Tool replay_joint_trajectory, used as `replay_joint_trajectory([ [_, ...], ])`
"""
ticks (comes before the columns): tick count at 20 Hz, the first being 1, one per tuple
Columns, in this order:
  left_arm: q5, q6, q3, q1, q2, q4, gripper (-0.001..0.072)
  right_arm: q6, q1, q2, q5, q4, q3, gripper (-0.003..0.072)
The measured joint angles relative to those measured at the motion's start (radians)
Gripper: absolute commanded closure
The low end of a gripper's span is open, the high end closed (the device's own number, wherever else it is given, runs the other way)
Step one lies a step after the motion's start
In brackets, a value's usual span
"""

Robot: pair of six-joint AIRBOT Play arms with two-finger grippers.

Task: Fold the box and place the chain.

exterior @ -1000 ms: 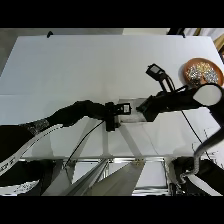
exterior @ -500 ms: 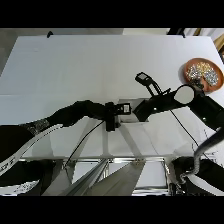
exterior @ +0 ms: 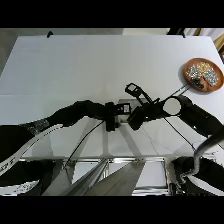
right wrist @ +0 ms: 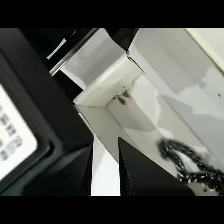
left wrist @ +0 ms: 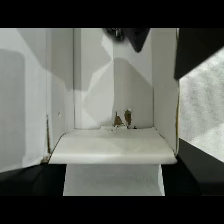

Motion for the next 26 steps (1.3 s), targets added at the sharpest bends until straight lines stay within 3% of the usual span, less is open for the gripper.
replay_joint_trajectory([
  [7, 0.000, 0.000, 0.000, 0.000, 0.000, 0.000, 0.0557, 0.103, -0.039, 0.084, 0.040, -0.100, -0.002, 0.0511],
  [13, 0.000, 0.000, 0.000, 0.000, 0.000, 0.000, 0.0557, 0.150, -0.322, 0.199, 0.129, -0.126, -0.002, 0.0511],
  [18, 0.000, 0.000, 0.000, 0.000, 0.000, 0.000, 0.0557, 0.244, -0.575, 0.082, 0.031, -0.176, 0.002, 0.0482],
  [20, 0.000, 0.000, 0.000, 0.000, 0.000, 0.000, 0.0557, 0.272, -0.619, 0.006, 0.018, -0.189, 0.022, 0.0446],
  [26, 0.000, 0.000, 0.000, 0.000, 0.000, 0.000, 0.0557, 0.358, -0.663, -0.188, 0.094, -0.345, 0.160, 0.0447],
])
